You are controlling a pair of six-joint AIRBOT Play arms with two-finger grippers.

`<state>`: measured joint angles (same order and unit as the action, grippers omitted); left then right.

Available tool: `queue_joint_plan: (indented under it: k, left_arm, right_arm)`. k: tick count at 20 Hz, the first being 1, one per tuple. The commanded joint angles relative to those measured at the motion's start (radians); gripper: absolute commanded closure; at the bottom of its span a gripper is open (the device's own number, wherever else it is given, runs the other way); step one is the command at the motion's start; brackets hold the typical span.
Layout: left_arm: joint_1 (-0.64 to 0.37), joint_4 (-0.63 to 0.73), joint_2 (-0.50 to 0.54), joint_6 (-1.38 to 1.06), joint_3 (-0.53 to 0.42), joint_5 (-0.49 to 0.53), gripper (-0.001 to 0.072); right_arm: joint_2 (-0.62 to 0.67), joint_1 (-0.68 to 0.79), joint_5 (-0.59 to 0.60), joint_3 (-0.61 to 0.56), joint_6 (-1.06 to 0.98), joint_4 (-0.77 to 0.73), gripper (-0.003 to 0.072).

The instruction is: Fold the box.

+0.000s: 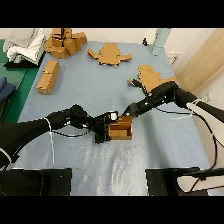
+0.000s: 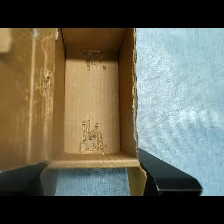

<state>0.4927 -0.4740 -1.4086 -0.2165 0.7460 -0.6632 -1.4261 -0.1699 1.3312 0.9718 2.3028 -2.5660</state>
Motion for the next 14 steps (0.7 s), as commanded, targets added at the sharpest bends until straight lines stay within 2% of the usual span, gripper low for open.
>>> queue_joint_plan:
  k: [1, 5, 8, 11, 14]
  left_arm:
    - [-0.001, 0.000, 0.000, 0.000, 0.000, 0.000, 0.0247]
    - [0.000, 0.000, 0.000, 0.000, 0.000, 0.000, 0.0247]
    - [0.000, 0.000, 0.000, 0.000, 0.000, 0.000, 0.0247]
    - [0.000, 0.000, 0.000, 0.000, 0.000, 0.000, 0.0247]
    - [-0.001, 0.000, 0.000, 0.000, 0.000, 0.000, 0.0247]
  right_arm:
    - [0.140, -0.069, -0.133, -0.100, 0.162, 0.051, 0.0683]
    - [0.328, -0.184, -0.426, -0.275, 0.286, 0.101, 0.0681]
    - [0.447, -0.280, -0.688, -0.407, 0.409, 0.153, 0.0635]
    - [0.545, -0.386, -0.916, -0.518, 0.514, 0.156, 0.0634]
    - [0.586, -0.442, -0.985, -0.560, 0.544, 0.193, 0.0634]
